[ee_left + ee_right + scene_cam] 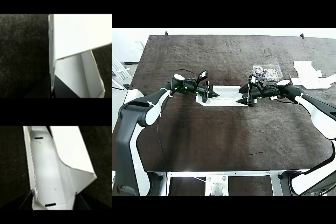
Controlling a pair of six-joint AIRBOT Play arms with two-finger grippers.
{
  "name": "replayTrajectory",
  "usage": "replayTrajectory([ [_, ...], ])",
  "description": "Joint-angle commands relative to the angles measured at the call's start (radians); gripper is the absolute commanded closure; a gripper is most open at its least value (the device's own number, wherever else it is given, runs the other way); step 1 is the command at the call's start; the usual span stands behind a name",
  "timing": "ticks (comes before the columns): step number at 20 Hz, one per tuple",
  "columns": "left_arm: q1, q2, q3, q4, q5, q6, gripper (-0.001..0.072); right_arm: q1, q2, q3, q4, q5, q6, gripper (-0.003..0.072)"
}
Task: Fold the box and place the chain.
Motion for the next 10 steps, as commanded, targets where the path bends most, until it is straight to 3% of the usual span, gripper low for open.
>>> replayTrajectory([
  [1, 0.000, -0.001, 0.000, 0.000, 0.001, 0.000, 0.0685, 0.000, -0.041, 0.050, -0.055, 0.053, 0.002, 0.0082],
  [10, 0.000, -0.001, 0.000, 0.000, 0.001, 0.000, 0.0685, 0.002, -0.167, 0.209, -0.089, 0.172, 0.002, 0.0083],
])
